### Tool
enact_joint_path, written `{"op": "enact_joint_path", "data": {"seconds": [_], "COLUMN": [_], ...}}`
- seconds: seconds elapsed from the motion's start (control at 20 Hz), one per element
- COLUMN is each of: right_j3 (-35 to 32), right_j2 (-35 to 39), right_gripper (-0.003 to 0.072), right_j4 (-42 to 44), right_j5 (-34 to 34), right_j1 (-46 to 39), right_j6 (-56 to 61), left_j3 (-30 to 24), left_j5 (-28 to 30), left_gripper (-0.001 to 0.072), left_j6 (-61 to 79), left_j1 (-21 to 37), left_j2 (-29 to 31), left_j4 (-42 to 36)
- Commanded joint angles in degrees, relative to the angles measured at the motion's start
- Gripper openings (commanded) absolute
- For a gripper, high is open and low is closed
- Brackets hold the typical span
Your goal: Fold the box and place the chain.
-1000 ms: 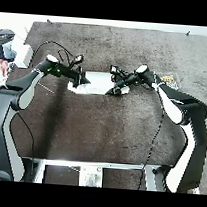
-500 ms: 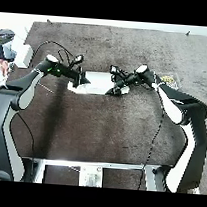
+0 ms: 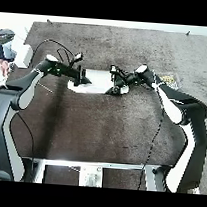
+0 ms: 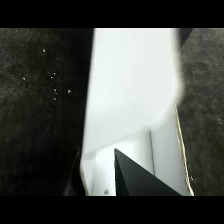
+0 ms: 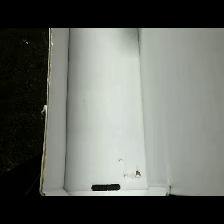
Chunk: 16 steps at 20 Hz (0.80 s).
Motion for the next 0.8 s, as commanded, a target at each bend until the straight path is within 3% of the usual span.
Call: {"op": "enact_joint_path", "data": {"seconds": [0.0,0.2,0.55,0.6,0.65,0.75], "right_j3": [0.02,0.02,0.02,0.02,0.02,0.02], "right_j2": [0.00,0.00,0.00,0.00,0.00,0.00], "right_gripper": [0.0442,0.0442,0.0442,0.0442,0.0442,0.0442], "right_j4": [-0.15,-0.17,-0.15,-0.17,-0.17,-0.17], "right_j5": [0.37,0.39,0.37,0.37,0.39,0.37], "right_j1": [-0.02,-0.02,0.00,0.00,0.00,0.00], "right_j6": [-0.04,-0.04,-0.04,-0.04,-0.04,-0.04], "left_j3": [0.04,0.33,0.31,0.31,0.26,0.26], "left_j5": [-4.44,-10.80,-15.21,-15.15,-15.15,-13.90], "left_gripper": [0.0237,0.0237,0.0235,0.0162,0.0009,0.0013], "left_j6": [0.00,-2.10,-5.16,-5.95,-5.97,-5.97], "left_j1": [2.45,6.80,6.14,5.66,5.05,3.26], "left_j2": [0.24,2.38,3.98,3.98,3.98,3.96], "left_j4": [-1.33,-3.74,-2.82,-1.99,-1.20,-0.39]}}
